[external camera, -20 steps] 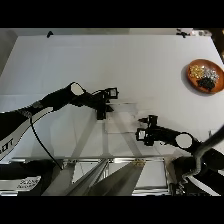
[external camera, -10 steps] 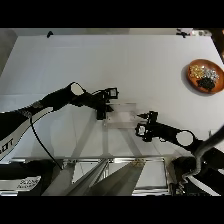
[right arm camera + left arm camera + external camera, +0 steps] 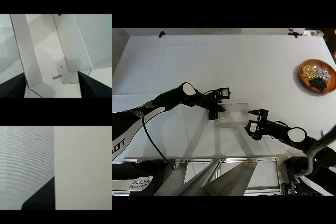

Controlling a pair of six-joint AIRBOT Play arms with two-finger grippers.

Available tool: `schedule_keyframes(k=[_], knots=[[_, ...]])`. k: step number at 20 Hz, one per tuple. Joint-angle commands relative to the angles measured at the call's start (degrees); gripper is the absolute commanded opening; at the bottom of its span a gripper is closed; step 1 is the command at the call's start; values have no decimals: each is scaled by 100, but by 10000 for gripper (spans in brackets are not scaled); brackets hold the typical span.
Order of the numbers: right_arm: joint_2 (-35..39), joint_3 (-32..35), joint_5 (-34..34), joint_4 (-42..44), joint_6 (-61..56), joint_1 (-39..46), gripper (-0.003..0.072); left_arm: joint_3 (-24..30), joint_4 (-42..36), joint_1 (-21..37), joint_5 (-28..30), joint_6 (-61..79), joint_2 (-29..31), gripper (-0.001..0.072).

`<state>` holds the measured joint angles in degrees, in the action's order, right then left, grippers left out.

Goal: Fold the box and place the chain.

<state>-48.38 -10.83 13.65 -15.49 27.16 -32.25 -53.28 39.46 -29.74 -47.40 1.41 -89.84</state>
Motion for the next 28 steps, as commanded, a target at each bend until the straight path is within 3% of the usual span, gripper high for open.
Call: schedule_keyframes(k=[1, 5, 10, 18, 28], knots=[[-118, -103, 323, 109, 42, 308, 717, -7, 2, 0, 2, 0, 2, 14], [-118, -247, 518, -83, 42, 804, 717, -7, 0, 0, 2, 0, 2, 14], [-133, -251, 566, 17, 195, 828, 717, -7, 2, 0, 0, 0, 2, 14], [-758, -581, 715, 531, 774, 831, 716, -7, 2, 0, 2, 0, 2, 14], [-957, -732, 1617, 678, 1355, 1394, 711, -7, 2, 0, 2, 0, 2, 14]])
